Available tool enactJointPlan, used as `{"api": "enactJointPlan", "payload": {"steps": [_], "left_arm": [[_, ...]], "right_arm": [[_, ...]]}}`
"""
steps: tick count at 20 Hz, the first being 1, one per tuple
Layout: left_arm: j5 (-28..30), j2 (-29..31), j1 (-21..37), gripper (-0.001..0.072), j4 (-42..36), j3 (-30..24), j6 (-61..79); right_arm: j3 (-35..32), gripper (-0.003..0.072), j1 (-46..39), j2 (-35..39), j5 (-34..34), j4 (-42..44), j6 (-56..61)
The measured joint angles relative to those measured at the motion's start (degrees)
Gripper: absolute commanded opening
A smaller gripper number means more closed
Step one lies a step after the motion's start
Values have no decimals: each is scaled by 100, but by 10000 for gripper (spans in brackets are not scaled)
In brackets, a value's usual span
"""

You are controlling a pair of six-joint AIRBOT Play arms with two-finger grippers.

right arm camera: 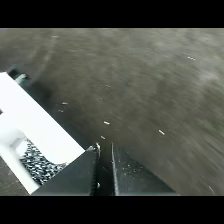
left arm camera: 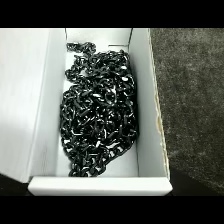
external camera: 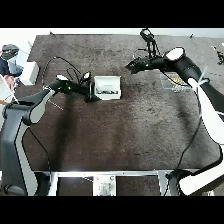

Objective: Fold the box and place the chain.

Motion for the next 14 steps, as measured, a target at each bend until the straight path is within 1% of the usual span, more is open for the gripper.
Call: {"api": "enactJointPlan", "payload": {"steps": [3,6,10,13,14], "left_arm": [[0,0,0,286,0,0,2],[0,0,0,286,0,0,2],[0,0,0,286,0,0,2],[0,0,0,286,0,0,2],[0,0,0,286,0,0,2]], "right_arm": [[400,100,-136,-592,560,715,-800],[595,102,-94,-951,920,1060,-1303],[686,104,37,-1128,1381,1215,-2083],[706,105,136,-1128,1714,1029,-2481],[708,159,181,-1115,1818,885,-2559]]}}
